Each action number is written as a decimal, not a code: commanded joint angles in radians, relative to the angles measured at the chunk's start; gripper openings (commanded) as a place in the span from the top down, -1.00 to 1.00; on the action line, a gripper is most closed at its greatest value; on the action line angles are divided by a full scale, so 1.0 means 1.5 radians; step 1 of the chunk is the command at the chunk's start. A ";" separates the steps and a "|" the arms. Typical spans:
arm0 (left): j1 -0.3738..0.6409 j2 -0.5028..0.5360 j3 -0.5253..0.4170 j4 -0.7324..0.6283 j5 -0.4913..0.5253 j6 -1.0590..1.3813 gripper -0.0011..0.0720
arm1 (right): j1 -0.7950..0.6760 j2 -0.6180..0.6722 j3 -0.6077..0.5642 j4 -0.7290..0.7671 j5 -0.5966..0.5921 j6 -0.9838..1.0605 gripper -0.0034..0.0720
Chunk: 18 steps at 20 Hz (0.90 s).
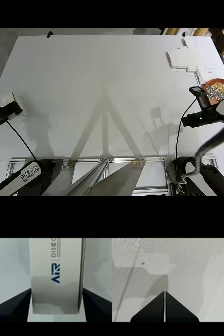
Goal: Fold the box and place the chain.
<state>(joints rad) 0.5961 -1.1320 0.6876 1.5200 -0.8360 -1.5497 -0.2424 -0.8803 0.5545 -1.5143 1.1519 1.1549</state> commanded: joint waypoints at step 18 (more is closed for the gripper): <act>-0.484 0.190 0.000 -0.060 -0.159 0.138 0.56 | -0.001 -0.001 0.000 0.000 0.000 0.000 0.86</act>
<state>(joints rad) -0.0456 -0.8318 0.6876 1.4395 -1.0264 -1.3602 -0.2424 -0.8803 0.5545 -1.5143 1.1515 1.1549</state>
